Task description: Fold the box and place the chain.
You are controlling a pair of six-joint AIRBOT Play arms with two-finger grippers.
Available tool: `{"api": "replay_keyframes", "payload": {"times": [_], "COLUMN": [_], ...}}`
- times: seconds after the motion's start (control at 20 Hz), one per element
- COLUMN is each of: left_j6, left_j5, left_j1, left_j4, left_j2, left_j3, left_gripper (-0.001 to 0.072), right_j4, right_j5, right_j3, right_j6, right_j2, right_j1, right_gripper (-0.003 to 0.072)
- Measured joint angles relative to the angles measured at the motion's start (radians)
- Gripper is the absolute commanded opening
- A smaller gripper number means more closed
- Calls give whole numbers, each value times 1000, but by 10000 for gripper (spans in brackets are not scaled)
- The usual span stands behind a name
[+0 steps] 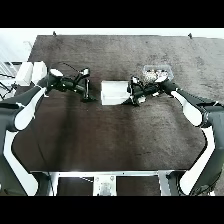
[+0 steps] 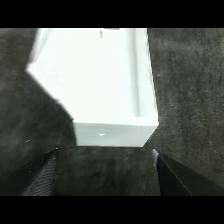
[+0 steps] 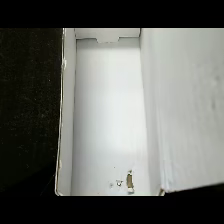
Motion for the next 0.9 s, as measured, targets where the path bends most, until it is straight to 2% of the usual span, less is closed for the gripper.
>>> {"api": "replay_keyframes", "payload": {"times": [0.35,0.9], "left_j6": [14,32], "left_j5": [25,73], "left_j1": [-42,-85], "left_j4": [0,-4], "left_j2": [-50,-58], "left_j3": [34,40], "left_gripper": [720,720], "right_j4": [0,0], "right_j5": [0,0], "right_j3": [0,0], "right_j6": [0,0], "right_j2": [0,0], "right_j1": [0,0], "right_gripper": [418,418]}}
